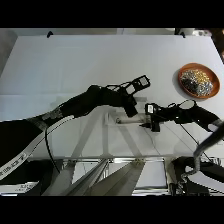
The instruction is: Fold the box and place the chain.
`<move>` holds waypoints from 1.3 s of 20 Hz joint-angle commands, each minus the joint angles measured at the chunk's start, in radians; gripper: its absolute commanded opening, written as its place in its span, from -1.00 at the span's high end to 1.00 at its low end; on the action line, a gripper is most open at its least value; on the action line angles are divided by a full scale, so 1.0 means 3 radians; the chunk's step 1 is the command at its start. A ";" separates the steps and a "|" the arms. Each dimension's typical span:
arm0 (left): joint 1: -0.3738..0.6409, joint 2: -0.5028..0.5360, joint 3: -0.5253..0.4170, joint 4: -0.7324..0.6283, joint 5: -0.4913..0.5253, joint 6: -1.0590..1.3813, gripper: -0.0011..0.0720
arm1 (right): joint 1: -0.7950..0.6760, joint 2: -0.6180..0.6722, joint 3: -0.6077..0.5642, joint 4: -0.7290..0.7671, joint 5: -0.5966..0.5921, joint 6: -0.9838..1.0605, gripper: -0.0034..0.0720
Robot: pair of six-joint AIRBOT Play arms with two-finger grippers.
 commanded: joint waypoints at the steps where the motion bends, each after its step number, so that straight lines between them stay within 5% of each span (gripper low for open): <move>1: 0.0122 -0.0155 0.0001 0.0023 -0.0023 -0.0315 0.95 | -0.0001 0.0001 0.0000 -0.0009 0.0005 -0.0003 -0.18; 16: 0.0005 -0.0212 0.0001 0.0020 0.0043 -0.0313 0.95 | -0.0001 0.0001 0.0000 -0.0008 0.0005 -0.0003 -0.18; 22: 0.0018 0.0228 0.0001 0.0281 0.0126 -0.0313 0.95 | -0.0001 0.0001 0.0000 -0.0008 0.0005 -0.0003 -0.18; 26: 0.0019 0.0609 0.0001 0.0748 0.0534 -0.0314 0.95 | -0.0001 0.0001 0.0000 -0.0008 0.0005 -0.0003 -0.18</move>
